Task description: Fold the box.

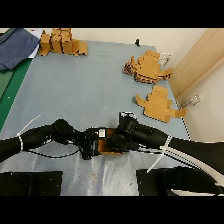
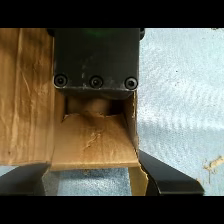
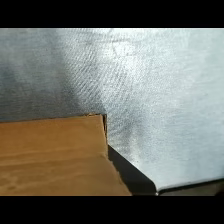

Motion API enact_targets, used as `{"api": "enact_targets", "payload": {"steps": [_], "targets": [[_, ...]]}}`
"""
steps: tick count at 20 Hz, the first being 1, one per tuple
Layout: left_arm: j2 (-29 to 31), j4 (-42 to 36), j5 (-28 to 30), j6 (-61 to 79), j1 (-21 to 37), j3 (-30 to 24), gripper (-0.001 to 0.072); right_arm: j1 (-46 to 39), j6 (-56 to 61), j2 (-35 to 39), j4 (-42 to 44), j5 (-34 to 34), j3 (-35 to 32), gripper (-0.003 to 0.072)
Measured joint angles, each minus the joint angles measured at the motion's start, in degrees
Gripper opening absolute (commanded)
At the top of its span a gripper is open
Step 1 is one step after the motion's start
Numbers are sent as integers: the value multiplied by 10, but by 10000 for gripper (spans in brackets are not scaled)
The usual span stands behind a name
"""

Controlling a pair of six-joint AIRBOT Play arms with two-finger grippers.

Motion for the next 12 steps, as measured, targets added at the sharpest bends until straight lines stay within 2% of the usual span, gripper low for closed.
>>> {"api": "enact_targets", "payload": {"steps": [1,2,3,4,12], "targets": [[0,0,0,0,0,0,426,0,2,-1,0,-1,1,6],[0,0,0,0,0,0,426,1,4,-1,0,-1,1,57],[0,-1,0,0,0,0,426,1,7,-2,0,-1,1,198],[0,-2,0,-1,0,0,426,1,8,-3,3,7,1,280],[0,-2,0,-2,0,0,426,1,9,39,0,-9,2,306]]}}
